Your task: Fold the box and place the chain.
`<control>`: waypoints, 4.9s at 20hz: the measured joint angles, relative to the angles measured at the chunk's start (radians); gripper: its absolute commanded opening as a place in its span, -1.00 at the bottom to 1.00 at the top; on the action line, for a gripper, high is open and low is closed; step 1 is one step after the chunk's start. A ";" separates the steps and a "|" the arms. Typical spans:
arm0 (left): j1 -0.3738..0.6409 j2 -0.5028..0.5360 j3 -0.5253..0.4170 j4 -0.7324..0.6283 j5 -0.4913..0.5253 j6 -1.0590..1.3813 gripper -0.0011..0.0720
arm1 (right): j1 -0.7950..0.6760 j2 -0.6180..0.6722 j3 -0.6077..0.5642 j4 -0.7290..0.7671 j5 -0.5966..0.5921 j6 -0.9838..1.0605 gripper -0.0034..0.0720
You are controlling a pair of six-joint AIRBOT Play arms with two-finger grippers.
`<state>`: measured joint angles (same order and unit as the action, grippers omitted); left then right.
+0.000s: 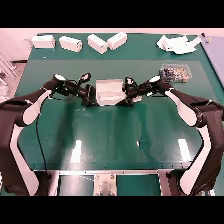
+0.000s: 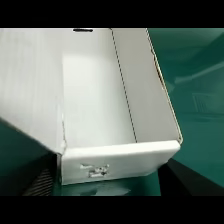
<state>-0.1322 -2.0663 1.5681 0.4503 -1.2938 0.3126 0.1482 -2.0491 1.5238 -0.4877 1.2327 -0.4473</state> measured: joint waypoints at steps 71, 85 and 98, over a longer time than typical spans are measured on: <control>-0.049 0.002 0.000 0.016 0.081 0.037 0.06 | -0.153 0.250 0.001 -0.112 0.131 0.330 -0.87; -0.049 0.002 0.000 0.016 0.082 0.036 0.06 | -0.031 0.166 0.001 0.123 -0.021 0.363 -0.87; -0.048 0.002 0.000 0.016 0.082 0.034 0.06 | -0.019 0.100 0.002 0.003 -0.210 0.336 -0.88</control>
<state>-0.1806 -2.0647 1.5681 0.4667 -1.2118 0.3462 0.1287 -1.9488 1.5261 -0.4850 1.0229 -0.1112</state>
